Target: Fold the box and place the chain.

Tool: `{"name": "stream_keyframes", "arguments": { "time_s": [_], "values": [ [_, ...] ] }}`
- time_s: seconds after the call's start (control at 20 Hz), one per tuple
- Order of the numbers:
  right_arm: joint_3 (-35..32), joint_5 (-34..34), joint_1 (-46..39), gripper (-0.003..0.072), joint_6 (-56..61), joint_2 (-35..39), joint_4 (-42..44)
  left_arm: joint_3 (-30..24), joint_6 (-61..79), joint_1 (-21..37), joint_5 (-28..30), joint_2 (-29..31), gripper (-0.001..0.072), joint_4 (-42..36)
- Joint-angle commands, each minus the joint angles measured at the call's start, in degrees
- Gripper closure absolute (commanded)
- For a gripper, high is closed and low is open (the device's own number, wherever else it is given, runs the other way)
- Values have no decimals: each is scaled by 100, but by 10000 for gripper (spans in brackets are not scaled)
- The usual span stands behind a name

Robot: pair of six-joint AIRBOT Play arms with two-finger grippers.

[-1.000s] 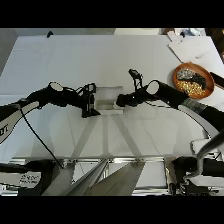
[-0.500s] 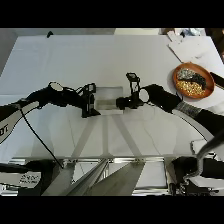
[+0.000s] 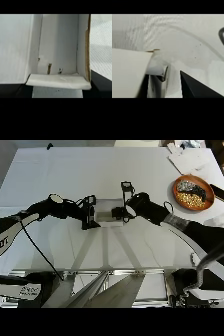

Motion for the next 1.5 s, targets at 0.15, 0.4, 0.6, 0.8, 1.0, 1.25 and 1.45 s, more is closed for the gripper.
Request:
{"name": "stream_keyframes", "arguments": {
  "time_s": [0.15,0.4,0.6,0.8,1.0,1.25,1.45],
  "values": [
    [138,396,238,299,1550,-306,-682,-2,0,0,76,0,557,2],
    [240,452,238,666,1845,-304,-920,-2,0,0,74,0,557,0],
    [258,616,236,553,1838,-260,-894,-2,0,0,76,0,557,2],
    [260,616,232,229,1423,103,-896,-2,0,0,74,0,557,0],
    [262,973,232,229,872,750,-927,-2,0,2,76,0,557,2],
    [262,1346,111,229,323,1777,-1788,-2,0,0,74,0,557,0],
    [262,1919,-935,227,-269,2299,-2232,-2,0,2,76,0,557,0]
  ]
}}
